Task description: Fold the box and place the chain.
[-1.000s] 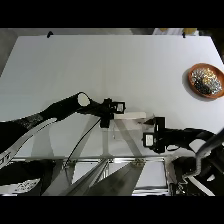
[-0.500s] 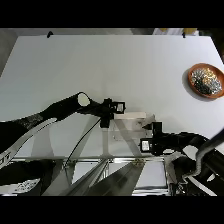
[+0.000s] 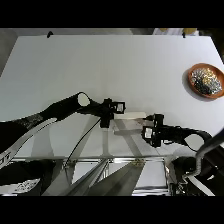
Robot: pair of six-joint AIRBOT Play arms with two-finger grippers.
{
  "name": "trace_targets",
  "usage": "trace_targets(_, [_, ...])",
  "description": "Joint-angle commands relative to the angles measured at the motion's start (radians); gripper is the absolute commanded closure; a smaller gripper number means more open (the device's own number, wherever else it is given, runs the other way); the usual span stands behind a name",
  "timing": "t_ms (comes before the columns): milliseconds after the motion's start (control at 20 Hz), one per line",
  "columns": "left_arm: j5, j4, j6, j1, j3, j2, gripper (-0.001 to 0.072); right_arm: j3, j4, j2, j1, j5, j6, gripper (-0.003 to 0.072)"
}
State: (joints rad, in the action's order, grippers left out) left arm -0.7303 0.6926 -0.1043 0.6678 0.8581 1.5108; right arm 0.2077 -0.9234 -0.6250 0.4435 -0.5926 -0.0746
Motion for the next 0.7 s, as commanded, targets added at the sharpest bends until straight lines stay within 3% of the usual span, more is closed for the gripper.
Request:
trace_targets(0, [0.0, 0.0, 0.0, 0.001, 0.0, 0.0, 0.0696, 0.016, 0.101, -0.036, -0.058, -0.015, 0.111, -0.0007])
trace_targets(650, [0.0, 0.0, 0.0, 0.001, 0.0, 0.0, 0.0696, 0.056, 0.281, -0.165, -0.226, -0.1, 0.294, -0.0005])
